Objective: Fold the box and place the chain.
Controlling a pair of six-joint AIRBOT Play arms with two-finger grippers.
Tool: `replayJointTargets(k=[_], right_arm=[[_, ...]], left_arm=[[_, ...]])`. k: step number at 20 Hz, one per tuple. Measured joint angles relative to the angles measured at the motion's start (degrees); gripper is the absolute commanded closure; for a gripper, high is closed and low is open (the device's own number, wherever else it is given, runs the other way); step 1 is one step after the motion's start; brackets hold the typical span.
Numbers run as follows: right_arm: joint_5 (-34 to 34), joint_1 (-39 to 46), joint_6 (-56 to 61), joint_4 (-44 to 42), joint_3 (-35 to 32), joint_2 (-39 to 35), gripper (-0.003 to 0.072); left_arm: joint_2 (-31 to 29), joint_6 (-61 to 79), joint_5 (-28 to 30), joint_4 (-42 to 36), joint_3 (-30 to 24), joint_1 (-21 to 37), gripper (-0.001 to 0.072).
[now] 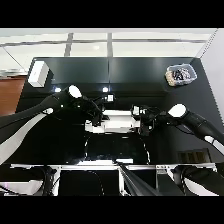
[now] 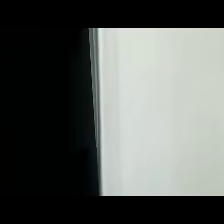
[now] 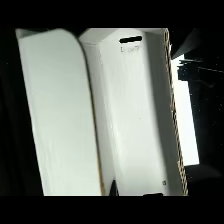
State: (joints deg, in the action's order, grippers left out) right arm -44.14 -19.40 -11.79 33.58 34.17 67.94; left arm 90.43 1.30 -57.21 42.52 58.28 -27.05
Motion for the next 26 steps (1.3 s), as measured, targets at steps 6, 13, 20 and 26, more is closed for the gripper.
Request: replayJointTargets(k=[6,13,20,26], right_arm=[[-0.55,0.00,-5.16,-0.98,0.00,3.56,-0.0018],[0.13,0.00,-7.28,-1.20,0.00,6.38,-0.0018],[0.59,0.00,-7.43,-1.44,0.04,7.10,-0.0017],[0.76,0.00,-7.32,-1.46,0.04,7.13,0.0011]], left_arm=[[0.04,-0.17,-0.13,0.17,0.00,-0.02,0.0681],[0.04,-0.22,-0.09,0.26,0.02,-0.02,0.0681],[0.04,-0.28,-0.07,0.26,0.02,-0.02,0.0680],[0.04,-0.26,-0.04,0.26,0.02,-0.02,0.0680]])
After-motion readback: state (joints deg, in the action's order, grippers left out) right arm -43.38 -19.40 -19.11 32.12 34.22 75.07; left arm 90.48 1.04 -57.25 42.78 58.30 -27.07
